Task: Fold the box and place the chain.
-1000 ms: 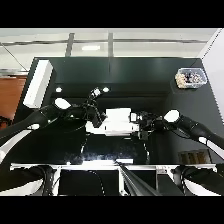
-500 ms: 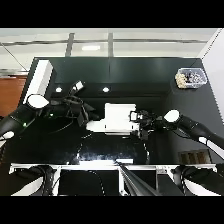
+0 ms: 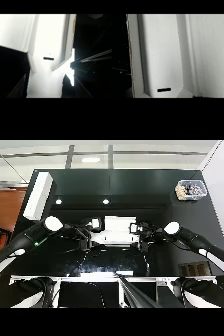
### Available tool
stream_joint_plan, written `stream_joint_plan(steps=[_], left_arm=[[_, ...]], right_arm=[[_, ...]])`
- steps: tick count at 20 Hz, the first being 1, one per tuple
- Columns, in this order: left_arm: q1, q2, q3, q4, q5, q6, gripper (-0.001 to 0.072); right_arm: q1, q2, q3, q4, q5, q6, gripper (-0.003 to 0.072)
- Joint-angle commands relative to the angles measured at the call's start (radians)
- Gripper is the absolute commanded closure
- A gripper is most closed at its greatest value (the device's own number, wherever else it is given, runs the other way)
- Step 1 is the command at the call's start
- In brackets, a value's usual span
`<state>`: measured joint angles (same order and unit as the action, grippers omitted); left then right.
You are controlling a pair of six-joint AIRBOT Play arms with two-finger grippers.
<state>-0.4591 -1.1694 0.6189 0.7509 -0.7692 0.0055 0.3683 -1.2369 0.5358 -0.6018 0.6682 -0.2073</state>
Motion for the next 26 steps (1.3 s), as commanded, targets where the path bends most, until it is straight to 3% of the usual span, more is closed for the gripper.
stream_joint_plan(steps=[1, 2, 3, 6, 19, 21, 26], left_arm=[[-0.069, -0.032, -0.001, 0.018, 0.099, 0.018, 0.0022], [-0.079, -0.043, -0.001, 0.017, 0.104, 0.017, 0.0034], [-0.088, -0.053, 0.0, 0.014, 0.101, 0.017, 0.0123], [-0.1, -0.056, 0.001, 0.005, 0.101, 0.017, 0.0468], [-0.1, -0.056, 0.001, 0.001, 0.116, 0.018, 0.0478], [-0.1, -0.056, 0.001, 0.01, 0.134, 0.018, 0.0414], [-0.1, -0.057, 0.001, 0.016, 0.16, 0.018, 0.0415]], right_arm=[[0.0, 0.0, 0.0, 0.0, 0.001, 0.0, 0.0248], [0.0, 0.0, 0.0, 0.0, 0.001, 0.0, 0.0248], [0.0, 0.0, 0.0, 0.0, 0.001, 0.0, 0.0248], [0.0, 0.0, 0.0, 0.0, 0.001, 0.0, 0.0248], [0.0, 0.0, 0.0, 0.0, 0.001, 0.0, 0.0248], [0.0, 0.0, 0.0, 0.0, 0.001, 0.0, 0.0248], [0.0, 0.0, 0.0, 0.0, 0.001, 0.0, 0.0248]])
